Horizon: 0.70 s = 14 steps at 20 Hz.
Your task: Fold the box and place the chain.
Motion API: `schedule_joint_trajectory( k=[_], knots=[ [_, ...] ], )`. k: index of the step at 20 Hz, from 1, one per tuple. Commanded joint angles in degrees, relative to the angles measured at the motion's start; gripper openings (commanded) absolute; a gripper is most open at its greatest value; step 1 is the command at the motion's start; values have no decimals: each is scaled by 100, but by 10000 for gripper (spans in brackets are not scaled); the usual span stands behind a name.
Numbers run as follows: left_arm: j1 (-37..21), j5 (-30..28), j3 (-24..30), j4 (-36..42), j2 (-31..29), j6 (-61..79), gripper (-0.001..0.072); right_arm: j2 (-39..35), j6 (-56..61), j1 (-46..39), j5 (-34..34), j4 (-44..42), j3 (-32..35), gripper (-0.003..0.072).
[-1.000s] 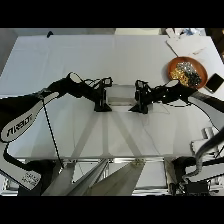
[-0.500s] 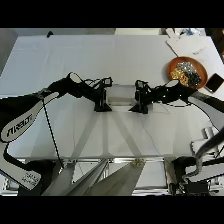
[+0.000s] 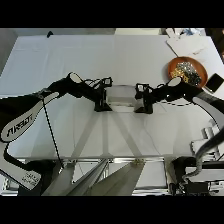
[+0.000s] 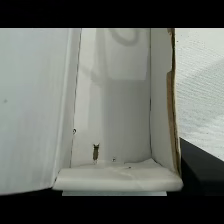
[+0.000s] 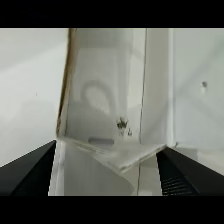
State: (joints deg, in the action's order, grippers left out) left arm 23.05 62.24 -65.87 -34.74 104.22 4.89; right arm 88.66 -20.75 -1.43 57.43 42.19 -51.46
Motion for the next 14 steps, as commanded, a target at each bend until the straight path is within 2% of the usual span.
schedule_joint_trajectory(
  k=[1, 2, 5, 7, 8, 10, 11, 12, 14],
  knots=[
    [2, 13, 4, -2, 0, -2, 207, -463, 629, -2, -129, 1034, -4, 675],
    [2, 13, 4, -2, 0, -2, 207, -588, 861, -2, -127, 1209, -4, 648],
    [2, 13, 4, -2, 0, -2, 207, -894, 1523, -2, -39, 1495, -4, 634],
    [2, 13, 4, -2, 0, -2, 207, -1058, 1670, 0, 146, 1381, -4, 407],
    [2, 13, 4, -2, 0, -2, 207, -1130, 1670, 0, 269, 1130, -4, 322],
    [2, 13, 4, -2, 0, -2, 207, -1215, 1670, 0, 424, 492, -4, 219],
    [2, 13, 4, -2, 0, -2, 207, -1231, 1668, 0, 468, 179, -4, 70],
    [2, 13, 4, -2, 0, -2, 207, -1228, 1661, 0, 435, -168, -4, 16],
    [2, 13, 4, -2, 0, -2, 207, -1228, 1663, 0, 33, -772, -4, 12]
  ],
)
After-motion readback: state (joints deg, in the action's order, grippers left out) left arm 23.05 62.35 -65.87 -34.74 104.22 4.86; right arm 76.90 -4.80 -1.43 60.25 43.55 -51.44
